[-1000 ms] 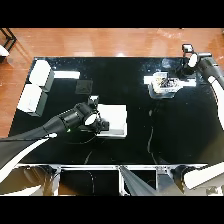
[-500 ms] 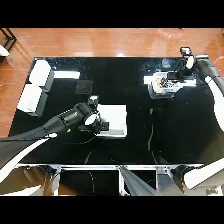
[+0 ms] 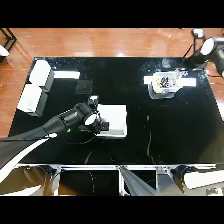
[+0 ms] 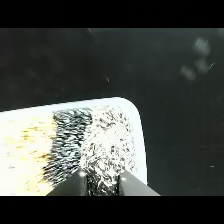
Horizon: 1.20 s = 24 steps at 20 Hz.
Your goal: Fold the box and place the chain.
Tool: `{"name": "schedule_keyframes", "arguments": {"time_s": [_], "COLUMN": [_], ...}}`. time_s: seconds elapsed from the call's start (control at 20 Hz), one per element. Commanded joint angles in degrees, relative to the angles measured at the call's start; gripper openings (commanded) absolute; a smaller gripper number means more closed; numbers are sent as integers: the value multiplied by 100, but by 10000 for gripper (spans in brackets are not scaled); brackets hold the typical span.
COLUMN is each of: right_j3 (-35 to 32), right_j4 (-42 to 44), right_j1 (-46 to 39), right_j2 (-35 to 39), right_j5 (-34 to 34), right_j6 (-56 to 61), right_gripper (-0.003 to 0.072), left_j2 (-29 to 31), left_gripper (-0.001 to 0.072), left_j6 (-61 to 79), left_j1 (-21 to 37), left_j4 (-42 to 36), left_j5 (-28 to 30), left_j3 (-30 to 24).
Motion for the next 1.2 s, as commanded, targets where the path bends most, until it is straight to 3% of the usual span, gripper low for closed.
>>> {"name": "schedule_keyframes", "arguments": {"time_s": [0.0, 0.4, 0.55, 0.85, 1.15], "right_j3": [31, 17, -9, -107, -227], "right_j4": [420, 1711, 1851, 1941, 2216], "right_j1": [0, 33, 461, 1751, 2745], "right_j2": [839, 3049, 3595, 3950, 3950], "right_j5": [380, 1478, 1860, 2671, 2822], "right_j6": [-247, -782, -870, -835, -719], "right_gripper": [21, 21, 20, 21, 20], "left_j2": [-2, -2, -2, -2, -2], "left_gripper": [21, 21, 21, 21, 21], "left_j6": [4, 4, 4, 4, 83], "left_j1": [-2, -2, -2, -2, -2], "left_j4": [4, 4, 0, 2, 2], "left_j5": [26, 20, 4, -13, -138], "left_j3": [2, 2, 2, 2, 2]}}
